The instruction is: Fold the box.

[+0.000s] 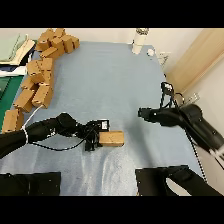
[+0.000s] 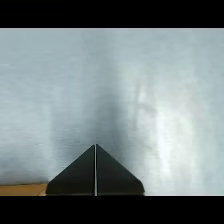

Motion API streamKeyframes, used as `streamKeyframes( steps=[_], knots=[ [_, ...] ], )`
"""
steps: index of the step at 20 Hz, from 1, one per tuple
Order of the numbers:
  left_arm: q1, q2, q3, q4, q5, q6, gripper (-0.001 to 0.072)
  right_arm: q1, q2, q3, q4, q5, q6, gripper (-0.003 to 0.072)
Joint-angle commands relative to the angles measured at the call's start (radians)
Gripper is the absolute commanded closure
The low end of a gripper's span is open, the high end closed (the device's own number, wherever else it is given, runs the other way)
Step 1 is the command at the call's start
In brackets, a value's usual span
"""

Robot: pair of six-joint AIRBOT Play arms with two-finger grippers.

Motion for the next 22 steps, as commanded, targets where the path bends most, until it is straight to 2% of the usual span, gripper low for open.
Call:
streamKeyframes(
  steps=[1, 6, 9, 11, 12, 14, 17, 19, 22],
  knots=[
    [0.0, 0.0, 0.001, -0.004, 0.002, 0.001, 0.0261, -0.057, -0.2, 0.116, 0.017, -0.176, -0.021, 0.068],
    [0.0, 0.0, 0.003, -0.011, 0.0, -0.032, 0.0261, -0.057, -0.293, 0.126, 0.156, -0.11, -0.036, 0.068],
    [0.016, 0.037, 0.005, 0.004, 0.039, -0.176, 0.0261, -0.057, -0.293, 0.126, 0.151, -0.099, -0.036, 0.068],
    [0.061, 0.092, 0.005, 0.028, 0.066, -0.32, 0.026, -0.057, -0.293, 0.126, 0.15, -0.098, -0.036, 0.068],
    [0.095, 0.121, 0.005, 0.077, 0.066, -0.409, 0.026, -0.058, -0.293, 0.126, 0.15, -0.098, -0.036, 0.0681],
    [0.184, 0.182, 0.005, 0.281, 0.06, -0.651, 0.026, -0.057, -0.293, 0.126, 0.134, -0.098, -0.036, 0.0681],
    [0.351, 0.284, 0.005, 0.608, -0.033, -1.012, 0.0259, -0.058, -0.293, 0.126, 0.101, -0.098, -0.045, 0.0681],
    [0.468, 0.35, 0.005, 0.709, -0.167, -1.171, 0.0259, -0.057, -0.293, 0.126, 0.1, -0.093, -0.066, 0.0681],
    [0.615, 0.414, 0.005, 0.743, -0.325, -1.249, 0.0259, -0.057, -0.293, 0.126, 0.078, -0.058, -0.073, 0.0681]
  ],
)
